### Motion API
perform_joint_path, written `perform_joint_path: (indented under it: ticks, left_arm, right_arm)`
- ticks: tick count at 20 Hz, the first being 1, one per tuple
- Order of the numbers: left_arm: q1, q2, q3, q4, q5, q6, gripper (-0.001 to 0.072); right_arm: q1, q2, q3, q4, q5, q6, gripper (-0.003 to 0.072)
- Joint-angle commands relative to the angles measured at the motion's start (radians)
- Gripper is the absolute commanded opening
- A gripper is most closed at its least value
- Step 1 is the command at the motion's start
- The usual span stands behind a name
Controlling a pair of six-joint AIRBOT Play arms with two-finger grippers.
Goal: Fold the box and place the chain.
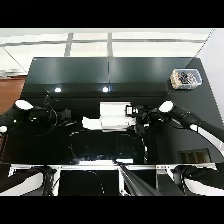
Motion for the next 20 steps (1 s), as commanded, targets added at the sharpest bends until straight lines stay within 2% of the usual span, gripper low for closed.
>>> perform_joint_path:
  ticks: [1,6,8,9,10,13,14,20]
  left_arm:
    - [-0.055,-0.095,-0.011,-0.118,-0.014,0.019,0.0028]
    - [-0.217,-0.166,0.041,-0.191,-0.002,0.095,0.0029]
    - [-0.228,-0.166,0.072,-0.19,-0.016,0.113,0.0034]
    - [-0.224,-0.165,0.086,-0.188,-0.022,0.116,0.0066]
    - [-0.217,-0.164,0.1,-0.188,-0.032,0.116,0.016]
    - [-0.198,-0.164,0.147,-0.188,-0.076,0.115,0.0649]
    - [-0.194,-0.164,0.161,-0.188,-0.088,0.115,0.0672]
    - [-0.255,-0.164,0.187,-0.26,-0.131,0.114,0.0672]
  right_arm:
    - [0.0,0.0,0.0,0.0,0.0,0.0,0.0234]
    - [0.0,0.0,0.0,0.0,0.0,0.0,0.0234]
    - [0.0,0.0,0.0,0.0,0.0,0.0,0.0234]
    - [0.0,0.0,0.0,0.0,0.0,0.0,0.0234]
    - [0.0,0.0,0.0,0.0,0.0,0.0,0.0234]
    - [0.0,0.0,0.0,0.0,0.0,0.0,0.0234]
    - [0.0,0.0,0.0,0.0,0.0,0.0,0.0234]
    - [0.0,0.0,0.0,0.0,0.0,0.0,0.0234]
